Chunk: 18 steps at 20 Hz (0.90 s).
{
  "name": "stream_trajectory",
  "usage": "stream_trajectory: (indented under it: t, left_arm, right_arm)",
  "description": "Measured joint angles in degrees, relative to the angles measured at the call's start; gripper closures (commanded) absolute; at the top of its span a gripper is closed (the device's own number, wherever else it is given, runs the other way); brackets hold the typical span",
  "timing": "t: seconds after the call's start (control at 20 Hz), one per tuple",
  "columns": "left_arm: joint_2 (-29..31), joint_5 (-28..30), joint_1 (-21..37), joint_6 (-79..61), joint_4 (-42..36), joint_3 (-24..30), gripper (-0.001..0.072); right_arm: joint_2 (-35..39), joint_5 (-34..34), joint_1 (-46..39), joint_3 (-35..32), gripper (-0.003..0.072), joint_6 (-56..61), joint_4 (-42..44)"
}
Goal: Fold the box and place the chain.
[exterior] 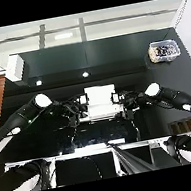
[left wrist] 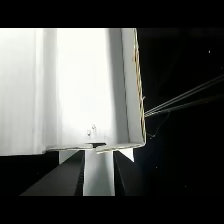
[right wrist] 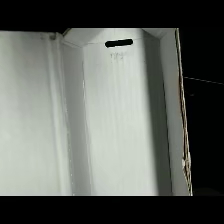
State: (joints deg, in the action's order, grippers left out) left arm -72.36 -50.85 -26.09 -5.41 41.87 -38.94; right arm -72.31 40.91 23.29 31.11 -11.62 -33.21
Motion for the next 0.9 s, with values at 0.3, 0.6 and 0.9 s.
stream_trajectory:
  t: [0.3,0.6,0.9]
  left_arm:
    - [-0.83,1.86,-0.79,0.17,-3.67,0.02,0.0486]
    - [-3.72,2.34,-1.81,-0.2,-8.2,0.02,0.0585]
    - [-4.35,2.84,-2.08,-0.22,-8.02,0.0,0.032]
  right_arm:
    - [0.0,0.0,0.0,0.02,0.027,0.0,0.0]
    - [0.0,0.0,0.0,0.02,0.027,0.0,0.0]
    - [0.0,0.0,0.0,0.02,0.027,0.02,0.0]
